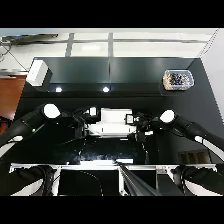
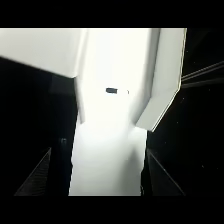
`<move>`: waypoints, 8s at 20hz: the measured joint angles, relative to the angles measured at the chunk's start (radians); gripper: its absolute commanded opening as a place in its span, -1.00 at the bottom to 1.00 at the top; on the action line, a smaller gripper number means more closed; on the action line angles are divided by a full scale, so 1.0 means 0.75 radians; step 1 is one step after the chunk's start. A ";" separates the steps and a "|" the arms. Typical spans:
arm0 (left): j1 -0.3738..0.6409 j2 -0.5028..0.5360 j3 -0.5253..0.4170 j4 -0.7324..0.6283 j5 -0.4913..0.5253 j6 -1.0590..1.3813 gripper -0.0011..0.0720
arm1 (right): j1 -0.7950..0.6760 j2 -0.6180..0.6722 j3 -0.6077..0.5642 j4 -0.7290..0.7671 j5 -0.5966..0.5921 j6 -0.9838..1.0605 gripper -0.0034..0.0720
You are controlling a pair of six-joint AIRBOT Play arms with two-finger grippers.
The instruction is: Fold the box and place the chain.
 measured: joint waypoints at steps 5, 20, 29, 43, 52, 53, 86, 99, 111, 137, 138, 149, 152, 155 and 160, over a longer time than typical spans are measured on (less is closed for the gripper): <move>-0.043 -0.032 -0.010 -0.110 0.107 0.031 0.54 | 0.000 0.000 0.000 -0.001 0.001 -0.001 0.38; -0.058 -0.078 -0.011 -0.297 0.062 0.036 -0.02 | 0.000 0.000 0.000 -0.001 0.001 -0.001 0.38; -0.059 -0.089 -0.003 -0.335 0.023 0.037 -0.22 | 0.000 0.000 0.000 0.000 0.000 -0.001 0.38; -0.129 -0.100 -0.002 -0.386 0.121 0.037 -0.23 | 0.000 0.000 0.000 0.001 -0.002 0.001 0.38; -0.150 -0.107 -0.002 -0.385 0.194 0.038 -0.44 | 0.000 0.000 0.000 0.001 -0.002 0.001 0.38; -0.150 -0.107 -0.002 -0.384 0.196 0.038 -0.26 | 0.000 0.000 0.000 0.001 -0.002 0.001 0.38; 0.648 0.146 -0.123 0.024 -0.259 -1.310 -0.90 | 0.000 0.000 0.000 0.000 -0.001 0.000 0.38; 0.470 -0.132 -0.248 -0.594 -0.261 -1.085 -0.89 | 0.000 0.000 0.000 0.000 -0.001 0.000 0.38; 0.318 -0.142 -0.026 -0.652 -0.399 -1.018 0.88 | 0.000 0.000 0.000 0.000 -0.001 0.000 0.38; -0.511 -0.310 0.502 0.835 -0.286 -2.743 0.23 | 0.001 0.000 0.000 0.006 -0.025 0.022 0.38; -0.515 -0.317 0.509 0.838 -0.296 -2.756 0.23 | 0.001 0.000 0.000 0.006 -0.025 0.022 0.38; -0.537 -0.371 0.531 0.820 -0.327 -2.902 0.15 | 0.001 0.000 0.000 0.006 -0.030 0.025 0.38; -0.538 -0.388 0.531 0.794 -0.314 -2.911 0.13 | 0.001 0.000 0.000 0.006 -0.030 0.025 0.38; -0.538 -0.396 0.531 0.778 -0.287 -2.914 0.10 | 0.001 0.000 0.000 0.006 -0.031 0.025 0.38; -0.538 -0.410 0.531 0.745 -0.273 -2.915 -0.53 | 0.001 0.000 0.000 0.006 -0.032 0.027 0.38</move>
